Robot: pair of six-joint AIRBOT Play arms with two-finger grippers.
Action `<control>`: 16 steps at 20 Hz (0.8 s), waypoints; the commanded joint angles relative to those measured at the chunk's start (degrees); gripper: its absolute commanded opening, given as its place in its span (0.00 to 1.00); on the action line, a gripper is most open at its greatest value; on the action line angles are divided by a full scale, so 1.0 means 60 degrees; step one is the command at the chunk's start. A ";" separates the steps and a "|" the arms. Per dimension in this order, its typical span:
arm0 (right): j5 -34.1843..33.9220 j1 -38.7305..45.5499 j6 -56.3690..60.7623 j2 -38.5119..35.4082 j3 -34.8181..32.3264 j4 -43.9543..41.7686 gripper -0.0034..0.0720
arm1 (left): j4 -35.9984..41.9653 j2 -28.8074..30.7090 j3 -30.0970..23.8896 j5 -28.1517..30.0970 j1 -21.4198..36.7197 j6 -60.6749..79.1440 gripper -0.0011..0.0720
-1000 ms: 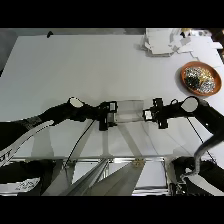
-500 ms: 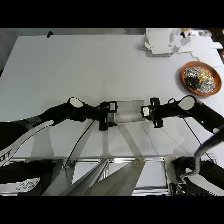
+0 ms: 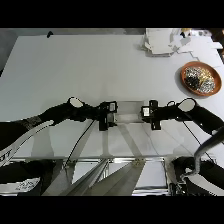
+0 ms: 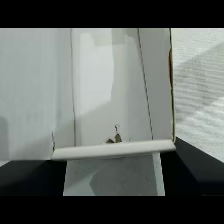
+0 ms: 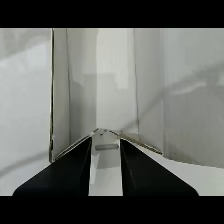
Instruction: Fold the box and place the chain.
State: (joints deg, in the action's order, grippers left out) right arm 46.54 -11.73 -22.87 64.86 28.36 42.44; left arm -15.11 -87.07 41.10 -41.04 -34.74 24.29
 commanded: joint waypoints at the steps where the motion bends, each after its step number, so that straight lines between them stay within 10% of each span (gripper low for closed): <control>1: -0.0182 -0.0011 -0.0525 0.0007 -0.0164 -0.1035 0.43 | 0.0018 0.0004 -0.0004 0.0011 0.0000 -0.0022 0.36; 6: -0.0331 -0.0058 -0.0521 0.0616 -0.0164 -0.1362 0.68 | 0.0018 0.0004 -0.0004 0.0015 0.0000 -0.0022 0.36; 16: 0.0015 0.1064 0.3370 -0.1155 -0.0168 0.0306 0.53 | 0.0018 0.0004 -0.0004 0.0015 0.0004 -0.0022 0.36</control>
